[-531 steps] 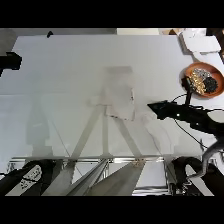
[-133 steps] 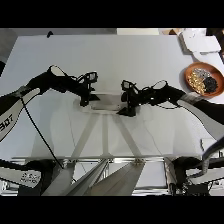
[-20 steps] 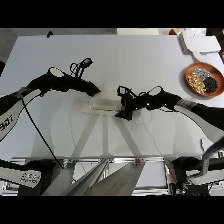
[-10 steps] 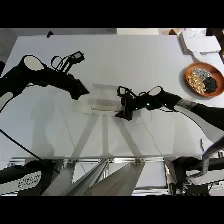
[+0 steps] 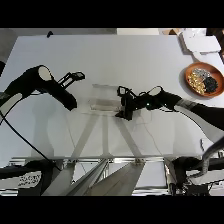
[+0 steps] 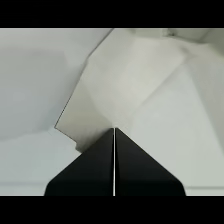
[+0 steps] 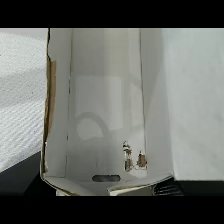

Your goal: Fold the box and place the chain.

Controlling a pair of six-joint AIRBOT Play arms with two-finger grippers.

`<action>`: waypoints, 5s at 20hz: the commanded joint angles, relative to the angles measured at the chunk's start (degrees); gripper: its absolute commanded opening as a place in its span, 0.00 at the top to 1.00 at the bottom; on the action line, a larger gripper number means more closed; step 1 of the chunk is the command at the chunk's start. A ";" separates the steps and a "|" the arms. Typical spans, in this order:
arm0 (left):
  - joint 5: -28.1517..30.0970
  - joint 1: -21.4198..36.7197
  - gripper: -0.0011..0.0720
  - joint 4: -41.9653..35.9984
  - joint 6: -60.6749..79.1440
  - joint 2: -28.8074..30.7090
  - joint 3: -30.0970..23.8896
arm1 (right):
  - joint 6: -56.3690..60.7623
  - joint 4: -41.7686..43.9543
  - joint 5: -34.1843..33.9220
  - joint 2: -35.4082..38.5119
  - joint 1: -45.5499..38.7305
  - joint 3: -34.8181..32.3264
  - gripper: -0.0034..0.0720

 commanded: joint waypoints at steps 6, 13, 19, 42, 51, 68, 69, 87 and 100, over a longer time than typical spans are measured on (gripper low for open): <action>1.18 -1.75 0.97 4.98 -3.08 -0.59 -0.24 | 0.02 0.02 0.02 0.00 0.04 -0.02 0.26; 1.84 -1.88 0.83 -12.50 25.46 2.47 -0.33 | 0.02 0.02 0.02 0.00 0.04 -0.02 0.26; 2.21 -2.03 0.47 -15.58 41.29 -1.20 -0.33 | 0.02 0.02 0.02 0.00 0.04 -0.02 0.26; 6.21 -2.80 0.62 -20.70 55.58 -4.66 -0.61 | 0.02 0.02 0.02 0.00 0.04 -0.02 0.26; 6.01 -4.22 0.83 -21.92 57.33 -4.68 -0.63 | 0.02 0.02 0.02 0.00 0.04 -0.02 0.26; 9.18 -4.22 0.48 -30.05 57.27 -4.72 -7.48 | 0.02 0.02 0.02 0.00 0.04 -0.02 0.26; 9.16 -4.22 0.66 -30.05 57.27 -4.63 -7.50 | 0.02 0.02 0.02 0.00 0.04 -0.02 0.26; 7.34 11.45 0.98 -22.56 24.35 18.60 -7.54 | 0.02 0.02 0.02 0.00 0.04 -0.02 0.26; 11.74 10.01 0.97 -17.51 -18.56 4.31 -14.73 | 0.02 0.02 0.02 0.00 0.04 -0.02 0.26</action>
